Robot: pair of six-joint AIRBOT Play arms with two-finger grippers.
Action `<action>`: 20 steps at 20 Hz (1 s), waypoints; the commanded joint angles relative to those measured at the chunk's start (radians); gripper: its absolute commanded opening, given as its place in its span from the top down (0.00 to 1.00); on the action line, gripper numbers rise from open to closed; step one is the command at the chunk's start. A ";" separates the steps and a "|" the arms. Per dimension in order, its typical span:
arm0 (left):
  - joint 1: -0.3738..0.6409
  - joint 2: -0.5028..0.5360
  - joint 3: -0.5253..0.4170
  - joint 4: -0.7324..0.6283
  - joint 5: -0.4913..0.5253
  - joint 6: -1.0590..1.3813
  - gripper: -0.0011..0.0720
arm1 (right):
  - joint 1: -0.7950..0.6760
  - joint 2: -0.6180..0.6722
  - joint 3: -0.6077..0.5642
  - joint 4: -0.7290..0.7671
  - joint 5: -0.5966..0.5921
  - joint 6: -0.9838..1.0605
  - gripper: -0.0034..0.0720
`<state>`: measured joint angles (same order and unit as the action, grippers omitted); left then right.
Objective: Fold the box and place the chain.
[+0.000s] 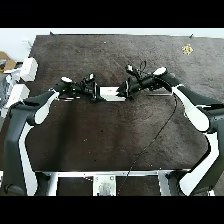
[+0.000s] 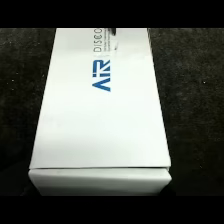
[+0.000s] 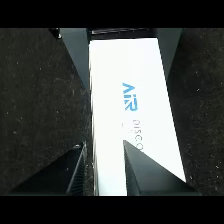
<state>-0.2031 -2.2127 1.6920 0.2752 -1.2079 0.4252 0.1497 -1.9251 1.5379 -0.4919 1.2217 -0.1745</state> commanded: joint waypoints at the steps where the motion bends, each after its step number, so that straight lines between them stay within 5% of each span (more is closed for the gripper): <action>1: 0.000 0.000 0.001 0.002 -0.003 0.002 0.67 | -0.001 0.010 0.002 0.137 0.016 -0.001 0.58; 3: 0.000 0.000 0.001 0.002 -0.003 0.002 0.67 | -0.002 0.020 0.002 0.172 0.016 0.000 0.64; 5: 0.000 0.000 0.001 0.002 -0.003 0.002 0.68 | -0.001 0.021 0.002 0.205 0.011 0.018 0.91; 6: 0.000 0.000 0.001 0.002 -0.003 0.002 0.68 | 0.000 0.021 0.002 0.202 0.003 0.022 0.95; 14: 0.000 0.000 0.001 0.002 -0.003 0.002 0.67 | 0.040 -0.013 0.002 -0.073 -0.127 0.120 0.95; 20: 0.000 0.000 0.001 0.002 -0.003 0.002 0.68 | 0.041 -0.024 0.002 -0.125 -0.127 0.129 0.95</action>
<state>-0.2035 -2.2124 1.6928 0.2787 -1.2095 0.4305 0.1886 -1.9476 1.5417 -0.5518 1.1084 -0.0521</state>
